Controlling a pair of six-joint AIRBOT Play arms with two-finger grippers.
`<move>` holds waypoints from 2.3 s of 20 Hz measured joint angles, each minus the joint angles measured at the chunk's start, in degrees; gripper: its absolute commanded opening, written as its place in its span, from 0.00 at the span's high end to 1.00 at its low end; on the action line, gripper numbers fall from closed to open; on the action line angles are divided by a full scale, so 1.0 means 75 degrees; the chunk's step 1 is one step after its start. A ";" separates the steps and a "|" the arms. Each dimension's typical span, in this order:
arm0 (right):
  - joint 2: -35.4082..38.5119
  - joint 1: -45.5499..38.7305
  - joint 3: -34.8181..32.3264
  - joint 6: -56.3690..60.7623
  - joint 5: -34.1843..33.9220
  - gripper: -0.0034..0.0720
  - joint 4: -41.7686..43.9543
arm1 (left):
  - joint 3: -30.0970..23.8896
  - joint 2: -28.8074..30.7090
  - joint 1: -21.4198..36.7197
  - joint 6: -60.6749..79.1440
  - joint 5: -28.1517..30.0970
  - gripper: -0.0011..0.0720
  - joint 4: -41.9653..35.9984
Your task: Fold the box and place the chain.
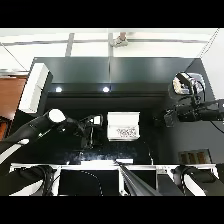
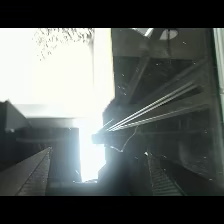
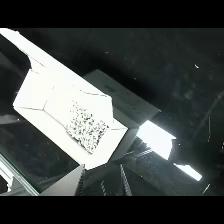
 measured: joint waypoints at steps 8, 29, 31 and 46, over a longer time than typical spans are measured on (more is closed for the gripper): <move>0.0000 0.0000 0.0000 -0.0003 -0.0122 0.59 -0.0003 | 0.0726 -0.0991 -0.0108 0.0393 0.0064 0.01 -0.0379; 0.0000 0.0000 0.0000 -0.0003 -0.0315 0.59 -0.0003 | 0.0854 -0.1378 -0.0364 0.0411 0.0615 0.01 -0.1285; 0.0000 0.0000 0.0000 -0.0003 -0.0318 0.59 -0.0003 | 0.0868 -0.1378 -0.0393 0.0396 0.0734 0.01 -0.1291; 0.0000 0.0000 0.0000 -0.0006 -0.0335 0.59 -0.0003 | 0.1003 -0.1434 -0.0793 0.1049 0.0842 0.39 -0.1160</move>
